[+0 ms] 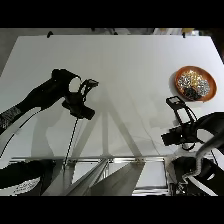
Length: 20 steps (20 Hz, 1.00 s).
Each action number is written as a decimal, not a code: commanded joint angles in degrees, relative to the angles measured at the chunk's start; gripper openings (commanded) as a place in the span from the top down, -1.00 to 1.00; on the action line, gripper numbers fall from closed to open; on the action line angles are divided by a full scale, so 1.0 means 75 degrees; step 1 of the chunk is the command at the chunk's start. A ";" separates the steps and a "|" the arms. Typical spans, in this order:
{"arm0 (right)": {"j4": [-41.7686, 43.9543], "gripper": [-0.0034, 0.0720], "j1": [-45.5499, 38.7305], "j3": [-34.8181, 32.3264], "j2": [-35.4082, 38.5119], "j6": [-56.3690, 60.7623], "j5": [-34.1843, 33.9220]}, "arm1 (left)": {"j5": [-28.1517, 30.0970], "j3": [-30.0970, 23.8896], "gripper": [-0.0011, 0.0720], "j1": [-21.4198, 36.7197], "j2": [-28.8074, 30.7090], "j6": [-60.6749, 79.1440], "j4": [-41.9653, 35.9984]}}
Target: Fold the box and place the chain.
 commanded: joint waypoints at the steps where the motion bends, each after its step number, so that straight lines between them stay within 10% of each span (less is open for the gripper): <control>1: 0.0003 0.88 0.0006 0.0003 0.0006 0.0003 0.0003 | 0.0003 -0.0003 0.94 -0.0003 0.0003 0.0003 0.0003; 8: -0.0006 0.88 0.0006 0.0003 0.0006 -0.0122 0.0003 | 0.0003 -0.0003 0.94 -0.0003 0.0003 0.0003 0.0003; 12: -0.0600 0.88 0.0006 0.0003 0.0006 -0.3649 -0.0038 | 0.0003 -0.0003 0.94 -0.0003 0.0003 0.0003 0.0003; 20: -0.0656 0.88 0.0006 0.0003 0.0006 -0.1906 -0.1784 | 0.0003 -0.0003 0.94 -0.0003 0.0003 0.0003 0.0003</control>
